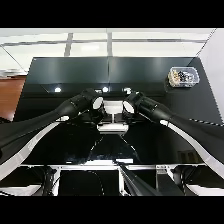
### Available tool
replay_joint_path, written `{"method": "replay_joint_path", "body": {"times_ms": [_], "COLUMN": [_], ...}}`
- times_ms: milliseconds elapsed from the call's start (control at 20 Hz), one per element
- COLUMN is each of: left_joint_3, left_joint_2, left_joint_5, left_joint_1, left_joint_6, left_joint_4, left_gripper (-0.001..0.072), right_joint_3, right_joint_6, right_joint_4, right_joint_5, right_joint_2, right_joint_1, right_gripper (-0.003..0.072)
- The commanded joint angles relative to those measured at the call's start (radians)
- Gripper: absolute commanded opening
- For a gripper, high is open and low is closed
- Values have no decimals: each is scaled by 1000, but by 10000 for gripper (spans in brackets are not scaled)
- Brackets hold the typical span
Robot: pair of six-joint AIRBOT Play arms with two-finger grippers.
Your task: Fold the box and place the chain.
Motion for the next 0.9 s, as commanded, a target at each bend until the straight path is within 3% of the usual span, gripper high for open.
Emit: {"method": "replay_joint_path", "body": {"times_ms": [0,450,500,550,850], "left_joint_3": [0,0,0,0,0], "left_joint_2": [1,1,1,1,1], "left_joint_5": [2,2,2,2,2], "left_joint_1": [1,1,1,1,1], "left_joint_6": [-5,-5,-5,-5,-5], "left_joint_4": [-5,-5,-5,-5,-5], "left_gripper": [27,27,27,27,27], "right_joint_3": [2,1,1,1,2], "right_joint_6": [7,6,7,6,6], "right_joint_4": [11,13,16,11,8], "right_joint_5": [-17,6,2,2,-2], "right_joint_2": [0,-31,-34,-34,-27], "right_joint_1": [1,9,9,9,9], "right_gripper": [329,295,259,5,17]}}
